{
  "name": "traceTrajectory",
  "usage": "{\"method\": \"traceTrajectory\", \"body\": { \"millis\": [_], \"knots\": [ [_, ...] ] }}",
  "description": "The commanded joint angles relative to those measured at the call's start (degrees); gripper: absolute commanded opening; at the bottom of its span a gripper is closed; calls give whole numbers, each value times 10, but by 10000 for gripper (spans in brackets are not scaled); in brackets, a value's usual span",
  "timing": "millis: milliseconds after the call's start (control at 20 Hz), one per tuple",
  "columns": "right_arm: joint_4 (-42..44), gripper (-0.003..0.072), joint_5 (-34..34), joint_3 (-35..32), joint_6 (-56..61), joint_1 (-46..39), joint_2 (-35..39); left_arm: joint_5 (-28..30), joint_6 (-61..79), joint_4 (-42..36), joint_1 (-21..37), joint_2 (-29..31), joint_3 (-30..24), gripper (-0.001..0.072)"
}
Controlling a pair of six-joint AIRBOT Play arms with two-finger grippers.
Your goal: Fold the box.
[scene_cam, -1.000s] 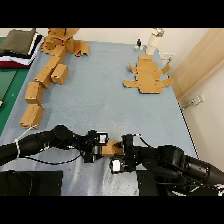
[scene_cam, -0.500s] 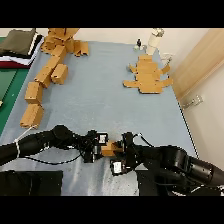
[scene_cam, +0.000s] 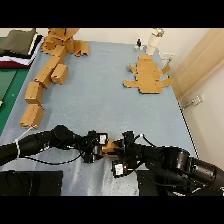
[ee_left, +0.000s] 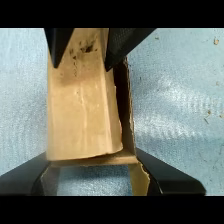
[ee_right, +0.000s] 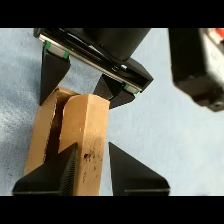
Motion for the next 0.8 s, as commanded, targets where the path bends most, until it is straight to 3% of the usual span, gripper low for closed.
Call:
{"method": "traceTrajectory", "body": {
  "millis": [0,600,750],
  "knots": [
    [5,299,0,0,1,1,0,2,0,0,0,0,0,533],
    [54,299,-13,-1,1,15,-24,2,0,0,0,0,0,533],
    [100,300,-55,-1,1,15,-13,2,0,0,0,0,0,533]
  ]
}}
